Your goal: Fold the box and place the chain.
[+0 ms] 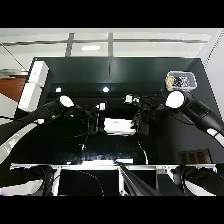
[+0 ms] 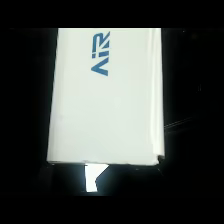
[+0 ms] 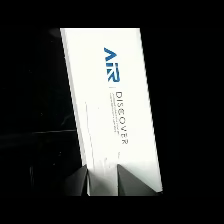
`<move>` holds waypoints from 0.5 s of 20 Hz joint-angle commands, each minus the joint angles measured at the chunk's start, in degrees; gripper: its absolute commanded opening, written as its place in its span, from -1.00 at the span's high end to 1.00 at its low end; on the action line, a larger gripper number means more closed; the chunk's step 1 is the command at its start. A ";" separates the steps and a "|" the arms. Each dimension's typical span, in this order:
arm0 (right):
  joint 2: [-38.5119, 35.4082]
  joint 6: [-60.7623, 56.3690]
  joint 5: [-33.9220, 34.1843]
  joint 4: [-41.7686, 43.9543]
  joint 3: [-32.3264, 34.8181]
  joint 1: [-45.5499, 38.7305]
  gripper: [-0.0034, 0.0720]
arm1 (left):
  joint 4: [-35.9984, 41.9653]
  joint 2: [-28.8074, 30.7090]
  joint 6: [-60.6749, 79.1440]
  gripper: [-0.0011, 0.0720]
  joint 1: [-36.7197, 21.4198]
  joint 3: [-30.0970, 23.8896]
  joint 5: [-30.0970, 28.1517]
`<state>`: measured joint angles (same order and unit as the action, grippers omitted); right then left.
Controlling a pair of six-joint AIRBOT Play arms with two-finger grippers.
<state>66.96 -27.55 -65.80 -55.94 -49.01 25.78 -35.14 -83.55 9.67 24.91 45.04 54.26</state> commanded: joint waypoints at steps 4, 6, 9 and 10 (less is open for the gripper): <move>-0.35 -0.15 0.28 0.39 -0.22 0.02 0.57 | 0.00 -0.04 -0.07 -0.36 0.04 0.02 -0.02; -0.39 -0.15 0.26 0.39 -0.22 0.02 0.57 | 0.00 -0.04 -0.07 -0.36 0.04 0.02 -0.02; -0.39 -0.15 0.26 0.39 -0.22 0.02 0.57 | 0.00 -0.04 -0.07 -0.36 0.04 0.02 -0.02; -0.39 -0.15 0.24 0.35 -0.22 0.02 0.57 | 0.00 -0.04 -0.07 -0.36 0.04 0.02 -0.02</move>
<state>66.61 -27.68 -65.58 -55.61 -49.19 25.78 -35.14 -83.55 9.58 24.91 45.06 54.26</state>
